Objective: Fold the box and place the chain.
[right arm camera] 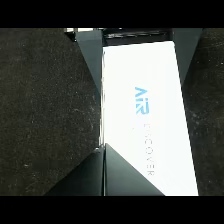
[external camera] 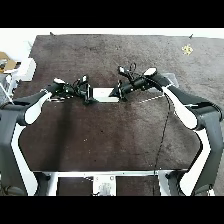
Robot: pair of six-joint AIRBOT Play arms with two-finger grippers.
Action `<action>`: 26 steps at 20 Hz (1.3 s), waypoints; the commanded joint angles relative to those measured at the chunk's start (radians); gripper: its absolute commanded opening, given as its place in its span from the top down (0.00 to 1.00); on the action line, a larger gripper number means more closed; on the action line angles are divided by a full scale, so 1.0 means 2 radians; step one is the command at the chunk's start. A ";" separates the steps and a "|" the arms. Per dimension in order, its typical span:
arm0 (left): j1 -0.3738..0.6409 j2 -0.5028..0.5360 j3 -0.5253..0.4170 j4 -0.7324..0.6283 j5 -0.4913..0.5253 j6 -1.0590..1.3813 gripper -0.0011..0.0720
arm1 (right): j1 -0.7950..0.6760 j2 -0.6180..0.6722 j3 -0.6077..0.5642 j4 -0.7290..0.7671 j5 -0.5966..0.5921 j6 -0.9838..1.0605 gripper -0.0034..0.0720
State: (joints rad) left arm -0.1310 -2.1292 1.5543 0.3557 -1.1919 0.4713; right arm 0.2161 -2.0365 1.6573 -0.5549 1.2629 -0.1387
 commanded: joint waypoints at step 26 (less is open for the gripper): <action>0.000 0.000 0.000 0.000 0.000 -0.001 0.75 | -0.143 0.957 -0.802 0.125 -0.522 0.124 0.96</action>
State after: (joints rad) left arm -0.1310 -2.1296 1.5543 0.3546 -1.1927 0.4706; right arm -0.0654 -0.3729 0.2783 -0.3065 0.3454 0.1070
